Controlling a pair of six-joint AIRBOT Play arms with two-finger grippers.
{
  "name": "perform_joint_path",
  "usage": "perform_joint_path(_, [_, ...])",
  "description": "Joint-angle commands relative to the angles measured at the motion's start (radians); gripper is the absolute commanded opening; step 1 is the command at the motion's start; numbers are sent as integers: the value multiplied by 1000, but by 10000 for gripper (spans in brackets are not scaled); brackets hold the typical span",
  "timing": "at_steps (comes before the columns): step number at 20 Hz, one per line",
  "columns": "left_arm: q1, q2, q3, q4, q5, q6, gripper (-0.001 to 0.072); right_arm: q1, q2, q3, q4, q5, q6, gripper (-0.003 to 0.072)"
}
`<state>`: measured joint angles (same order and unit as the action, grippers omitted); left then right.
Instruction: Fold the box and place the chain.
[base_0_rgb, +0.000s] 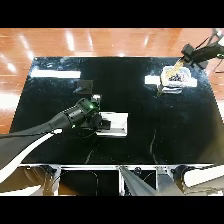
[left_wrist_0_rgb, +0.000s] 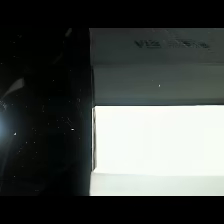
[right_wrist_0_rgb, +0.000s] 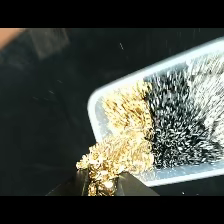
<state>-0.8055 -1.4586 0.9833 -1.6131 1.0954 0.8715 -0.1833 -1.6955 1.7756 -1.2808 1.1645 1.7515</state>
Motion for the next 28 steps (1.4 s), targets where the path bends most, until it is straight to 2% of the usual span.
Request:
perform_joint_path(1, [1,-1,0,0,0,0,24,-14,104,1,-13,4,-61,12])
perform_joint_path(6, [1,-1,0,0,0,0,23,-18,246,1,-14,-21,-154,12])
perform_joint_path(16, [0,-1,0,-1,1,0,23,-27,460,7,-9,-75,-194,12])
perform_joint_path(23, [0,-1,0,-1,3,0,23,-27,483,130,-6,-84,-197,12])
perform_joint_path(28, [-2,-1,0,-1,4,0,23,-26,491,208,35,-17,-197,12])
